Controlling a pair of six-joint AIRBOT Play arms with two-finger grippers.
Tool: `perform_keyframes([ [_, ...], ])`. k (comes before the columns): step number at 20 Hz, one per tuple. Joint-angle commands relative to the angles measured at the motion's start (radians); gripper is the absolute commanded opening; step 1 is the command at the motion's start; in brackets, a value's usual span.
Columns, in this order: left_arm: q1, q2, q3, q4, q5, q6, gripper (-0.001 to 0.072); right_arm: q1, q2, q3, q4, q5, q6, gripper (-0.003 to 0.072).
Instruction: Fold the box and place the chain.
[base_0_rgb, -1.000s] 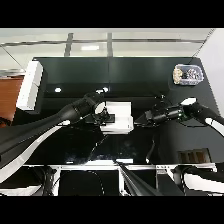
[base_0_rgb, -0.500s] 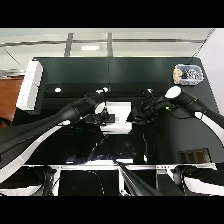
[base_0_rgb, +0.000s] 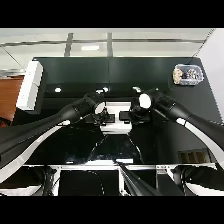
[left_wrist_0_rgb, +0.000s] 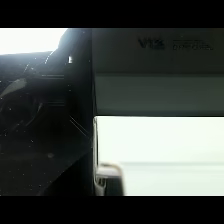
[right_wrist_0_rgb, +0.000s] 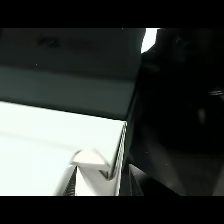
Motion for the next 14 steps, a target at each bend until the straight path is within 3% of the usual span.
perform_keyframes([
  [1, 0.001, 0.001, 0.000, 0.000, 0.000, 0.000, 0.0025, 0.086, -0.001, 0.016, -0.181, 0.006, 0.208, 0.0352],
  [3, 0.001, 0.001, 0.000, 0.000, 0.000, 0.000, 0.0025, 0.099, -0.003, 0.016, -0.204, 0.006, 0.234, 0.0314],
  [14, 0.001, 0.001, 0.000, 0.000, 0.000, 0.000, 0.0025, 0.104, -0.043, 0.019, -0.229, 0.042, 0.255, 0.0312],
])
